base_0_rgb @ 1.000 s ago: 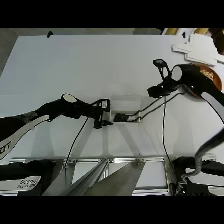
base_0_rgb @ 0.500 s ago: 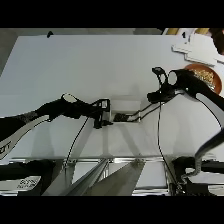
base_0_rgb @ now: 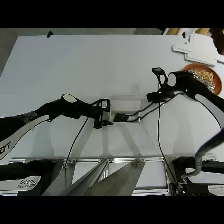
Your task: Fold the box and place the chain.
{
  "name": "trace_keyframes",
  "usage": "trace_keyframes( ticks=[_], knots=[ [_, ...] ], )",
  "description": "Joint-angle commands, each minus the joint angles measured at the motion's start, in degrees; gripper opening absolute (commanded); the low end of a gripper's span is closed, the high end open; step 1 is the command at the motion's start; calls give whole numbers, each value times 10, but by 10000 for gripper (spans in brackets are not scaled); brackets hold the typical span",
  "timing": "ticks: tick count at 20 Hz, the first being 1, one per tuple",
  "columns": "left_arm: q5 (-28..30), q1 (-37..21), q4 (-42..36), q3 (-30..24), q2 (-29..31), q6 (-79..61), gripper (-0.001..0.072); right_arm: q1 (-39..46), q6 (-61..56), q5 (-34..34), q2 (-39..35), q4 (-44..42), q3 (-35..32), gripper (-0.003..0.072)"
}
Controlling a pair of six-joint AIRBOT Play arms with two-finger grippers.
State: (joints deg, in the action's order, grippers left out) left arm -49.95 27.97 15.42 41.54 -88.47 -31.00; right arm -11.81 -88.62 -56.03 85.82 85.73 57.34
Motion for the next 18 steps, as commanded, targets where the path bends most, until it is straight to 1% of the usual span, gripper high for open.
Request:
trace_keyframes(
  ticks=[1,2,5,8,10,12,13,15,18],
  knots=[
    [0,0,0,0,0,0,82,0,6,-1,0,0,0,77],
    [0,0,0,0,0,0,82,0,9,-4,0,0,0,21],
    [0,0,0,0,0,0,82,-3,21,-18,-27,-1,0,20],
    [0,0,0,0,0,0,82,-3,36,-32,-98,-10,0,20],
    [0,0,0,0,0,0,82,-3,46,-53,-152,-38,-1,20],
    [0,0,0,0,0,0,82,-6,70,-68,-206,-92,-1,20],
    [0,0,0,0,0,0,82,-16,81,-73,-232,-110,-1,20],
    [0,0,0,0,0,0,82,-49,82,-80,-274,-116,-1,20],
    [0,0,0,0,0,0,82,-111,82,-96,-308,-135,-1,20]
  ],
)
